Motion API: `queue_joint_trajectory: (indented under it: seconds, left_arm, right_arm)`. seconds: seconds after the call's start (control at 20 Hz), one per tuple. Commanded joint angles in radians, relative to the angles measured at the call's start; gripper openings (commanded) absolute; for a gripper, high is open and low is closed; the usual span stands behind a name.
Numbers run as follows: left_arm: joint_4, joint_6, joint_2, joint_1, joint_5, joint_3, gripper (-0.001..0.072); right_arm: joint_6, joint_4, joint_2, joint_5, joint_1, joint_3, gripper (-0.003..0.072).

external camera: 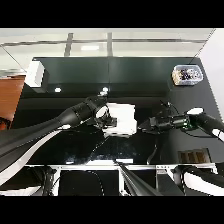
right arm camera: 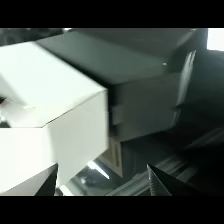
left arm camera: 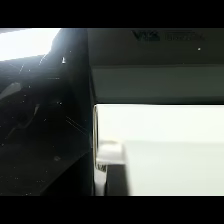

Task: Fold the box and place the chain.

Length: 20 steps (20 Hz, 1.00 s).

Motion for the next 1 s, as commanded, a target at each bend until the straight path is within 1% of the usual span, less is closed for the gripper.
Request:
queue_joint_trajectory:
  seconds: [0.0,0.1,0.15,0.2,0.25,0.5,0.55,0.7,0.8,0.95]
  left_arm:
    - [0.0,0.001,0.0,0.0,0.001,0.0,0.0025]
    - [0.0,0.001,0.0,0.0,0.001,0.0,0.0025]
    - [0.0,0.001,0.0,0.0,0.001,0.0,0.0026]
    - [0.0,0.001,0.0,0.0,0.001,0.0,0.0026]
    - [0.0,0.001,0.0,0.0,0.001,0.0,0.0025]
    - [0.0,0.001,0.0,0.0,0.001,0.0,0.0025]
    - [0.0,0.001,0.0,0.0,0.001,0.0,0.0025]
    - [0.0,0.001,0.0,0.0,0.001,0.0,0.0025]
    - [0.0,0.001,0.0,0.0,0.001,0.0,0.0025]
    - [0.0,0.001,-0.001,0.0,0.001,0.0,0.0026]
  right_arm:
    - [-0.016,0.002,-0.004,0.067,0.02,0.044,0.0619]
    - [-0.007,0.004,-0.004,0.051,0.058,0.045,0.0609]
    - [0.013,0.003,-0.004,0.037,0.083,0.05,0.0582]
    - [0.031,0.002,-0.004,0.032,0.111,0.064,0.0458]
    - [0.05,0.002,-0.004,0.029,0.134,0.084,0.0403]
    - [0.256,-0.018,-0.004,-0.031,0.253,0.182,0.0403]
    - [0.304,-0.052,-0.004,-0.054,0.277,0.2,0.0403]
    - [0.519,-0.263,-0.004,-0.119,0.363,0.272,0.0403]
    - [0.648,-0.404,-0.004,-0.128,0.418,0.323,0.0403]
    - [0.805,-0.557,-0.004,-0.129,0.485,0.382,0.0402]
